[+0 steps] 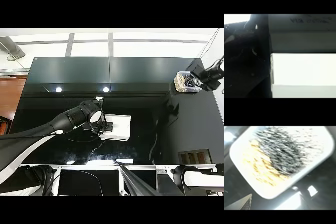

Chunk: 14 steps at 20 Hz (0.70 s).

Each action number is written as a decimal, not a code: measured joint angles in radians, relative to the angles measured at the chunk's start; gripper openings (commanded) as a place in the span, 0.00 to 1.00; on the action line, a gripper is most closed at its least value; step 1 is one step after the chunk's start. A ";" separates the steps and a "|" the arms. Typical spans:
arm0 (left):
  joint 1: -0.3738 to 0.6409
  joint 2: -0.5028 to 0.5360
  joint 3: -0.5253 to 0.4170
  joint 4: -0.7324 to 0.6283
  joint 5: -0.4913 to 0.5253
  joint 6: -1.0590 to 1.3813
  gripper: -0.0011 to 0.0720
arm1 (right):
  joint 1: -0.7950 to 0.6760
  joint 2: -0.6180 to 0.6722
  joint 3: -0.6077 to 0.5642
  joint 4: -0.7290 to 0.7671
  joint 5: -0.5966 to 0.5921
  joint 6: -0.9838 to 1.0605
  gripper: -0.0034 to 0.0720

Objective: Fold the box and place the chain.

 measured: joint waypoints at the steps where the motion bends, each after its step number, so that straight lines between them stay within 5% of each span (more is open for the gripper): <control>1: 0.000 0.000 0.000 0.000 0.000 0.000 0.06 | -0.004 -0.048 0.050 0.026 0.024 0.021 0.92; 2: 0.000 0.000 0.000 0.000 0.000 0.000 0.06 | -0.006 -0.089 0.088 0.046 0.044 0.060 0.79; 14: 0.000 0.000 0.000 0.000 -0.002 0.000 0.06 | -0.013 -0.306 0.210 0.160 -0.001 0.264 0.79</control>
